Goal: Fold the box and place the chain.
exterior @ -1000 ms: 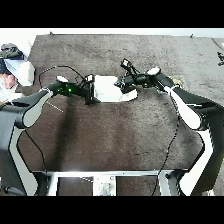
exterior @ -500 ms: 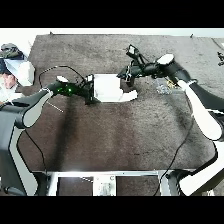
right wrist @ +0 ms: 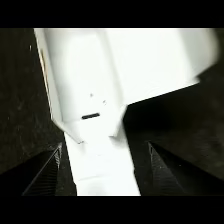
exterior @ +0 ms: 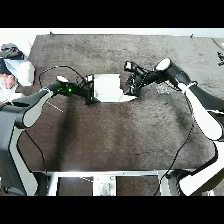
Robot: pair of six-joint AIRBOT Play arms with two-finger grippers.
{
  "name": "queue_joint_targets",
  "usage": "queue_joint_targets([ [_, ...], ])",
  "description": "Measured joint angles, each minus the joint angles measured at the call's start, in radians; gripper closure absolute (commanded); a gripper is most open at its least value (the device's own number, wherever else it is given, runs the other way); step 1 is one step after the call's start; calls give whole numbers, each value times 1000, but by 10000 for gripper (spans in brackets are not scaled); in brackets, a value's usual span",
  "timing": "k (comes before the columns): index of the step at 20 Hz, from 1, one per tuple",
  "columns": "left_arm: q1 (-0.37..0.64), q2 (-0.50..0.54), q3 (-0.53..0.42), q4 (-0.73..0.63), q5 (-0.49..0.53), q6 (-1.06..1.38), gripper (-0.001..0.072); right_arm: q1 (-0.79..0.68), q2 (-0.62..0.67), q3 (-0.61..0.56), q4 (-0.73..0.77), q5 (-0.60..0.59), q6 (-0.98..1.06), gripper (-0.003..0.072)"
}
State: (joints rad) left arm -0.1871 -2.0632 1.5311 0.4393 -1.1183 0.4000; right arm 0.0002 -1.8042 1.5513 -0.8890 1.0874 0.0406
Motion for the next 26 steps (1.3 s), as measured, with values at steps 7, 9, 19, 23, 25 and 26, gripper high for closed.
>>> queue_joint_targets([
  [7, 0, 0, 0, -2, 0, -5, 357, 48, -49, -10, -62, -58, -64, 103],
  [9, 0, 0, 0, -2, 0, -5, 357, 62, -53, -10, -75, -93, -68, 137],
  [19, 0, 0, 0, -2, 0, -7, 357, 85, -72, -10, -3, -100, -108, 475],
  [23, 1, 0, 0, -2, -1, -7, 357, 87, -91, -10, 60, -97, -125, 471],
  [25, 1, 0, 0, -2, -1, -7, 357, 91, -97, -11, 81, -100, -130, 349],
  [26, 1, 0, 0, -2, -1, -7, 357, 93, -99, -11, 88, -103, -137, 351],
])
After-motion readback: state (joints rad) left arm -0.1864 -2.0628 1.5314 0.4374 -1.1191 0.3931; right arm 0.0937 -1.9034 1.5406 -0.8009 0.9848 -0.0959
